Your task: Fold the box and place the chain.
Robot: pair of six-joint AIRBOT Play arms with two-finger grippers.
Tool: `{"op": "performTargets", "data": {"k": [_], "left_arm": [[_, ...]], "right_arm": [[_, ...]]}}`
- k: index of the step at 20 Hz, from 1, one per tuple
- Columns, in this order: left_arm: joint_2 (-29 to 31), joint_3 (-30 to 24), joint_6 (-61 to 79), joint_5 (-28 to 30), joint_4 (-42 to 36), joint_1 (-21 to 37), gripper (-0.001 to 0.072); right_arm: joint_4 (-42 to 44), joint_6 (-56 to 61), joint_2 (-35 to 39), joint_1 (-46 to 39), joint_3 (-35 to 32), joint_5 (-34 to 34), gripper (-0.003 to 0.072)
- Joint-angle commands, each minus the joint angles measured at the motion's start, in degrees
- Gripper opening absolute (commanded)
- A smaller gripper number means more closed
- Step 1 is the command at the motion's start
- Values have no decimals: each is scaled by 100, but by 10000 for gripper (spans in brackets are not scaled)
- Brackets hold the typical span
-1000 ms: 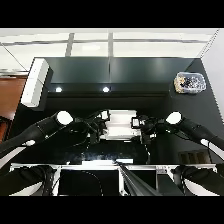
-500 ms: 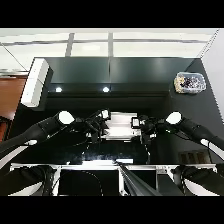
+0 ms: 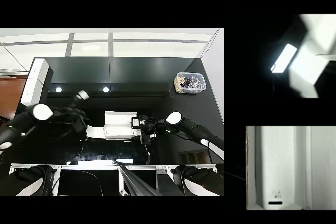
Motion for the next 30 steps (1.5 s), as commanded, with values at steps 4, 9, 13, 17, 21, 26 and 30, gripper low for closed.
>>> {"op": "performTargets", "data": {"k": [4, 9, 13, 17, 21, 26, 30], "left_arm": [[-315, -190, -3733, -1521, -367, 1897, 30], [-1561, -328, -2037, -1687, -2662, 1436, 27], [-2166, -302, -2061, -1331, -2715, 660, 27], [-2249, -302, -2044, -1058, -2979, 37, 27], [-1989, -302, -1862, -1084, -3097, 26, 27], [-1318, -302, -1738, -1117, -3097, 144, 419], [-1180, -299, -1740, -1137, -3285, 90, 651]], "right_arm": [[2, 17, 0, 4, 4, -20, 202], [4, 20, 0, 4, 4, -22, 202], [4, 20, 0, 4, 4, -20, 203], [7, 22, 0, 4, 4, -24, 202], [22, 39, 0, 4, 4, -50, 203], [44, 66, 0, 4, 4, -92, 203], [46, 66, 0, 4, 4, -94, 202]]}}
